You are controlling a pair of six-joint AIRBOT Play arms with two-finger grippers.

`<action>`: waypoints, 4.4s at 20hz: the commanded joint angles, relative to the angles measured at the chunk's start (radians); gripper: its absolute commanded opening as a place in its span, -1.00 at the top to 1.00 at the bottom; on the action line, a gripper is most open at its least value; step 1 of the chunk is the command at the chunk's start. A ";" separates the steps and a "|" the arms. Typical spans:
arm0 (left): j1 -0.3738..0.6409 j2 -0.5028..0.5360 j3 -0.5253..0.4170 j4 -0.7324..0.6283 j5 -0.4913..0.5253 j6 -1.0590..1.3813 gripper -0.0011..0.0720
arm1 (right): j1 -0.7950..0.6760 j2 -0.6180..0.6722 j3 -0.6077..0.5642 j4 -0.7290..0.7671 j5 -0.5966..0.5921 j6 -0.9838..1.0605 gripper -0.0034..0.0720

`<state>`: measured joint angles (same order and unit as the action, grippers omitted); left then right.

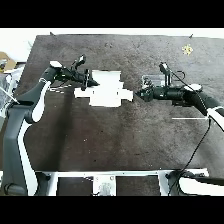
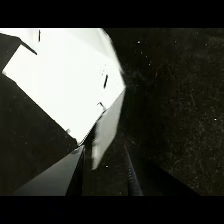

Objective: Fold the box and place the chain.

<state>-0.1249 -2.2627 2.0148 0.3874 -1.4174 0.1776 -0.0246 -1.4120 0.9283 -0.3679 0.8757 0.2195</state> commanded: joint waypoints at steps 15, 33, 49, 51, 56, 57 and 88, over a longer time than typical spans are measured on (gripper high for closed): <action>0.002 0.000 -0.204 -0.025 0.120 0.171 0.94 | 0.034 0.001 0.000 -0.028 -0.053 -0.254 -0.32; 0.002 0.000 -0.204 -0.029 0.120 0.171 0.94 | 0.306 -0.272 0.241 -0.357 -0.054 -0.523 -0.87; 0.002 0.000 -0.204 -0.029 0.120 0.171 0.94 | 0.252 -0.307 0.387 -0.270 -0.066 -0.481 -0.87; 0.002 0.000 -0.204 -0.029 0.120 0.171 0.94 | 0.240 -0.318 0.420 -0.256 -0.055 -0.472 -0.87; 0.002 0.000 -0.204 -0.029 0.120 0.171 0.94 | 0.217 -0.418 0.547 -0.258 0.034 -0.405 -0.88; 0.002 0.000 -0.204 -0.029 0.120 0.171 0.94 | 0.206 -0.430 0.560 -0.254 0.050 -0.402 -0.88; 0.002 0.000 -0.204 -0.029 0.120 0.171 0.94 | 0.203 -0.761 0.846 -0.167 0.357 -0.459 -0.74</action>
<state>-0.1226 -2.2623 1.8103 0.3584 -1.2984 0.3489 0.1768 -2.1620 1.7733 -0.5365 1.2316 -0.2401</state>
